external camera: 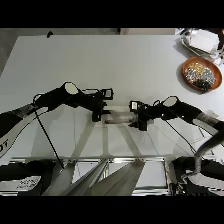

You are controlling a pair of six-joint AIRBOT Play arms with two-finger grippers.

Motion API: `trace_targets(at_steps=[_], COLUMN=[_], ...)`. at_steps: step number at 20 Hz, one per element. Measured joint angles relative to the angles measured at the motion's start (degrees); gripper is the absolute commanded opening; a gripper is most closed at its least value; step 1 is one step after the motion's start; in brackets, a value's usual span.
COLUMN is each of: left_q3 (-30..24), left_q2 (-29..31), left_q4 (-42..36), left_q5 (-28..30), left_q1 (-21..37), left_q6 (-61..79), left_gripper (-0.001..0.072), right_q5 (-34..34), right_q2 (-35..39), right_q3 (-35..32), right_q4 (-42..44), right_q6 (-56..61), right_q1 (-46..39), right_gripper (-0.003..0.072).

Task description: Fold the box and place the chain.

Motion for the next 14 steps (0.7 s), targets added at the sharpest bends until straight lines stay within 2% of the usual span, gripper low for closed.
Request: trace_targets(at_steps=[14], left_q3=[0.0], left_q2=[0.0], left_q4=[0.0], left_q5=[-0.11], left_q1=[0.0], left_q6=[-0.02], left_gripper=[0.0014], right_q5=[0.9], right_q2=[-0.02], right_q3=[0.0], right_q4=[-0.2], right_q6=[0.07], right_q1=[0.0], right_gripper=[0.0403])
